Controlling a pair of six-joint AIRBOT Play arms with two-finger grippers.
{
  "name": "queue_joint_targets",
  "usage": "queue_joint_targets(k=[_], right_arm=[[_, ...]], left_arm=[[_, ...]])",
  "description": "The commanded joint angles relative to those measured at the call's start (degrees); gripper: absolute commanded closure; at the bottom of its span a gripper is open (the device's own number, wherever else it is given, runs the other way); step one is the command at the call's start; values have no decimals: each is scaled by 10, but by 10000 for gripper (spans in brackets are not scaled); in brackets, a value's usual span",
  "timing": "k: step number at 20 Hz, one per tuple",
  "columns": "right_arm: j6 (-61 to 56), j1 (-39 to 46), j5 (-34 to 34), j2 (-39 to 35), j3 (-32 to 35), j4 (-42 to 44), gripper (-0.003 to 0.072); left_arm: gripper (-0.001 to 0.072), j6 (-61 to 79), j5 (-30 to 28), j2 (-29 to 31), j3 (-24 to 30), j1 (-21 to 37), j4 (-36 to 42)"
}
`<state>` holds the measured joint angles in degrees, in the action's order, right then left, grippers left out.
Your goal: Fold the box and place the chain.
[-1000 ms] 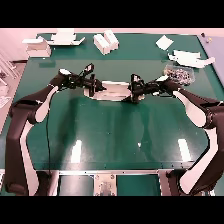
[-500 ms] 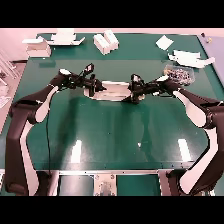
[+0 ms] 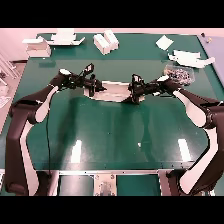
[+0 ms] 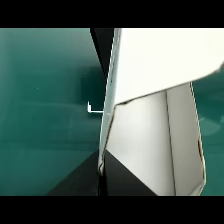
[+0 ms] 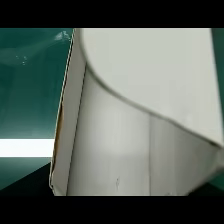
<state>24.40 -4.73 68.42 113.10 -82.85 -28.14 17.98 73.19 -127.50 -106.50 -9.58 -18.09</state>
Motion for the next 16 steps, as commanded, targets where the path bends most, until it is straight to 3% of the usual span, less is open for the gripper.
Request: queue_joint_targets(k=[1,16], right_arm=[[1,-1,4,0,0,1,90],[16,0,4,0,0,1,90]], left_arm=[[687,0,-2,0,0,0,0],[687,0,-2,0,0,0,1]])
